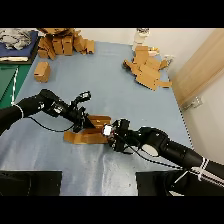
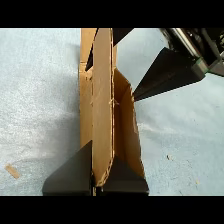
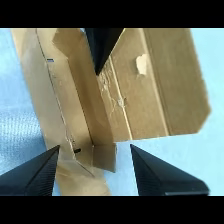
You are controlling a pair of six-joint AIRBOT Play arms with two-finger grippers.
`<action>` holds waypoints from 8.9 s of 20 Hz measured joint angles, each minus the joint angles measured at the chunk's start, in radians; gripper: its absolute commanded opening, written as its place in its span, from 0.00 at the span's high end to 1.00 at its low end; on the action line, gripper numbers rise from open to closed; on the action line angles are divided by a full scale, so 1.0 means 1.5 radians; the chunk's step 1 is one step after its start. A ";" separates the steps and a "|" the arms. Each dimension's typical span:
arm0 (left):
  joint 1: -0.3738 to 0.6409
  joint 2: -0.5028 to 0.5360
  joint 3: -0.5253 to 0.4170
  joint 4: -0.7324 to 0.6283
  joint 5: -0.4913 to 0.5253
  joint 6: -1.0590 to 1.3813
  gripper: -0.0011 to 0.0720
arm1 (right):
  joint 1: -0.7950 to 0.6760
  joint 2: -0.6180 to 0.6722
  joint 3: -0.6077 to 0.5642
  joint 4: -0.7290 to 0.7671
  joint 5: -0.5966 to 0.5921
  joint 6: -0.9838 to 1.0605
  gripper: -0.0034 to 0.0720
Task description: Fold the box.
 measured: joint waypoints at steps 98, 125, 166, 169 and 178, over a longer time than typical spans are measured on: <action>0.000 0.000 0.000 0.001 -0.001 0.000 0.97 | -0.188 -0.234 0.076 0.541 0.227 -0.666 0.19; 0.000 0.000 0.000 0.000 0.000 0.000 0.97 | -0.187 -0.226 0.076 0.525 0.208 -0.666 0.19; -0.055 -0.002 0.128 0.135 0.061 -0.809 0.97 | -0.187 -0.225 0.076 0.525 0.205 -0.666 0.19; -0.054 -0.045 0.131 0.143 0.071 -0.838 0.97 | -0.187 -0.225 0.076 0.525 0.204 -0.666 0.19; -0.053 -0.089 0.139 0.187 0.056 -0.889 0.97 | -0.187 -0.225 0.076 0.525 0.204 -0.666 0.19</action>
